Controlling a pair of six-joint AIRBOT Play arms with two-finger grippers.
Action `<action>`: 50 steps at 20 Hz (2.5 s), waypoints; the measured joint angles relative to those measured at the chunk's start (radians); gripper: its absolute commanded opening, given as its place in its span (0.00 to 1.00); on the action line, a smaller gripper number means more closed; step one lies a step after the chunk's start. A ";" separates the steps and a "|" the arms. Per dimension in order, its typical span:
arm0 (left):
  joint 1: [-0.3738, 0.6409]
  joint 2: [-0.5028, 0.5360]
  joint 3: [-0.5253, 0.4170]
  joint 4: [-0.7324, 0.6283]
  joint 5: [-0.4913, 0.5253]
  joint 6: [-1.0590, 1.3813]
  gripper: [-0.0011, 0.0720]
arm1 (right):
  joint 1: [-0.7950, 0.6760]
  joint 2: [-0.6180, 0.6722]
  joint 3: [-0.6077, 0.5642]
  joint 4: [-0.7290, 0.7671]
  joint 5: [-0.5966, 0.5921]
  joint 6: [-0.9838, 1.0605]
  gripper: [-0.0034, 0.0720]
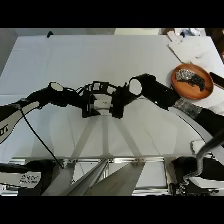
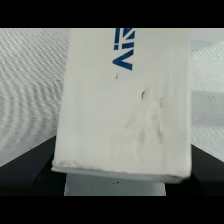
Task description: Fold the box and place the chain.
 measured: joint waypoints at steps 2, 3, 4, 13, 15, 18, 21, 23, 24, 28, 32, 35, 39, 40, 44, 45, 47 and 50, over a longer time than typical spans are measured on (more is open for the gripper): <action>0.000 0.000 0.000 0.000 0.000 0.000 0.22 | 0.000 0.030 0.000 -0.018 -0.003 0.031 0.65; 0.000 0.000 0.000 0.000 0.000 0.000 0.22 | 0.001 0.048 0.000 -0.022 -0.019 0.043 0.55; 0.000 0.000 0.000 0.000 0.000 0.000 0.22 | 0.001 0.064 0.000 -0.025 -0.035 0.058 0.36; 0.000 0.000 0.000 0.000 0.000 0.000 0.22 | -0.049 0.063 0.000 0.156 -0.162 0.235 0.07; 0.000 0.000 0.000 0.000 0.000 0.000 0.22 | -0.053 0.019 0.000 0.219 -0.180 0.278 0.07; 0.000 0.000 0.000 0.000 0.000 0.000 0.22 | -0.045 -0.058 0.000 0.320 -0.200 0.308 0.07; 0.000 0.000 0.000 0.000 0.000 0.000 0.22 | -0.032 -0.106 -0.015 0.382 -0.225 0.324 0.07; 0.000 0.000 0.000 0.000 0.000 0.000 0.22 | -0.026 -0.122 -0.042 0.399 -0.241 0.326 0.07; 0.000 0.000 0.000 0.000 0.000 0.000 0.22 | -0.024 -0.125 -0.055 0.407 -0.246 0.329 0.07; 0.000 0.000 0.000 0.000 0.000 0.000 0.22 | -0.020 -0.132 -0.096 0.423 -0.268 0.330 0.07; 0.000 0.000 0.000 0.000 0.000 0.000 0.22 | -0.017 -0.104 -0.111 0.412 -0.285 0.332 0.07; 0.000 0.000 0.000 0.000 0.000 0.000 0.22 | -0.021 -0.048 -0.116 0.390 -0.291 0.333 0.07; 0.000 0.000 0.000 0.000 0.000 0.000 0.22 | -0.064 0.045 -0.116 0.364 -0.346 0.343 0.07; 0.000 0.000 0.000 0.000 0.000 0.000 0.22 | -0.081 0.069 -0.115 0.340 -0.346 0.363 0.07; 0.000 0.000 0.000 0.000 0.000 0.000 0.22 | -0.196 0.167 -0.115 0.132 -0.258 0.487 0.07; 0.000 0.000 0.000 0.000 0.000 0.000 0.22 | -0.232 0.192 -0.116 0.082 -0.232 0.514 0.07; 0.000 0.000 0.000 0.000 0.000 0.000 0.22 | -0.316 0.245 -0.115 -0.011 -0.196 0.571 0.07; 0.000 0.000 0.000 0.000 0.000 0.000 0.22 | -0.450 0.310 -0.115 -0.114 -0.145 0.652 0.07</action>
